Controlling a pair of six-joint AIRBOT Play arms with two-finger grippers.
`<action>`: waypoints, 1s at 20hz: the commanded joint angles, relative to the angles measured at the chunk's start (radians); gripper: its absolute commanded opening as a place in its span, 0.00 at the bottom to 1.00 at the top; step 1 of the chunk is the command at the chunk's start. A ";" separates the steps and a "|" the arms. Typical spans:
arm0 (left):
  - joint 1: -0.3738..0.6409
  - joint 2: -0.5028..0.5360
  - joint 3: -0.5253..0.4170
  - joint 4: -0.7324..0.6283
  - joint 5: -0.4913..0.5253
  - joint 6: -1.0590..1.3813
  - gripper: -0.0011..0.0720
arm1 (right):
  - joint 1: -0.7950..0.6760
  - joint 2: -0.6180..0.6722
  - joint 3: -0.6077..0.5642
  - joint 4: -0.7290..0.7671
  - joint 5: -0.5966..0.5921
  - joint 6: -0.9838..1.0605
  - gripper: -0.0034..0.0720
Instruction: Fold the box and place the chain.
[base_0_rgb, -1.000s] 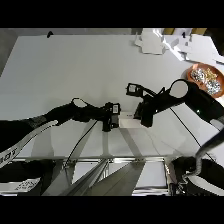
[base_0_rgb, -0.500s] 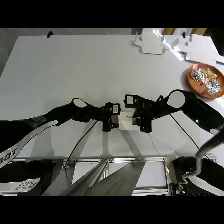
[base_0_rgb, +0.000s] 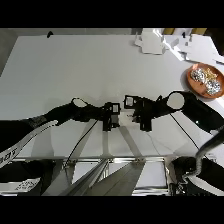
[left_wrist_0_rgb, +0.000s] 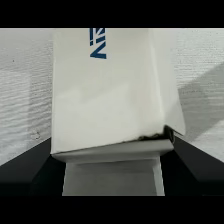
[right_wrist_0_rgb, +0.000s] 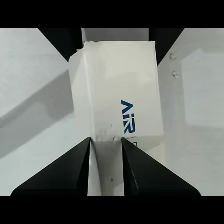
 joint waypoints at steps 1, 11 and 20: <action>-0.001 0.000 0.000 0.002 -0.003 0.003 0.30 | 0.000 0.031 0.000 -0.011 -0.042 0.000 0.26; -0.001 0.000 0.000 0.002 -0.003 0.002 0.30 | 0.001 0.041 -0.078 -0.011 -0.113 0.011 0.19; -0.001 0.000 0.000 0.001 -0.003 0.003 0.30 | 0.000 0.042 -0.101 -0.008 -0.077 0.010 0.31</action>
